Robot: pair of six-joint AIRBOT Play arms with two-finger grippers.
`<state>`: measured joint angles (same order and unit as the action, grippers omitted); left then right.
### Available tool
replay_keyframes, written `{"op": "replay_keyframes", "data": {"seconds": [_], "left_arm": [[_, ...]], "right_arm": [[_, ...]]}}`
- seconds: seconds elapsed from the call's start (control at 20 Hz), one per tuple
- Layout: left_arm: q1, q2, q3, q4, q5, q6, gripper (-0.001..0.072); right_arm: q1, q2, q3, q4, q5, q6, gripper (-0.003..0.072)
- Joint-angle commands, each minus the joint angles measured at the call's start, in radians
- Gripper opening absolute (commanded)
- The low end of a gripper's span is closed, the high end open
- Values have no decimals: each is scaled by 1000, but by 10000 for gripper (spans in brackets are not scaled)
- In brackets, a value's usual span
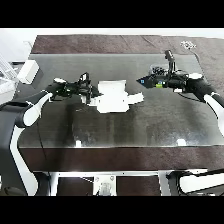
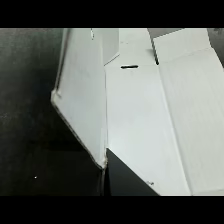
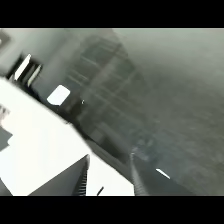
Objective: Fold the box and place the chain.
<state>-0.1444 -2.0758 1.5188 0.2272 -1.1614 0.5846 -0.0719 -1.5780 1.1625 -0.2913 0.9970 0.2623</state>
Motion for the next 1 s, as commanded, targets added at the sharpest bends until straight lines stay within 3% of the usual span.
{"op": "replay_keyframes", "data": {"seconds": [0.0,0.1,0.15,0.25,0.6,0.75,0.95], "left_arm": [[0,1,1,-4,-11,0,21],[0,1,1,-4,2,-1,21],[0,1,1,-5,-2,-1,21],[0,1,1,-4,-2,-1,21],[0,1,1,-4,-2,0,21],[0,1,1,-5,-2,0,21],[0,1,1,-4,-2,0,21]], "right_arm": [[60,93,-151,13,-113,-373,393],[103,92,-206,-29,-172,-545,559],[121,90,-225,-60,-227,-613,573],[144,90,-248,-80,-319,-696,573],[201,105,-248,-144,-126,-719,574],[247,105,-248,-259,-124,-716,574],[257,105,-250,-275,-126,-708,574]]}}
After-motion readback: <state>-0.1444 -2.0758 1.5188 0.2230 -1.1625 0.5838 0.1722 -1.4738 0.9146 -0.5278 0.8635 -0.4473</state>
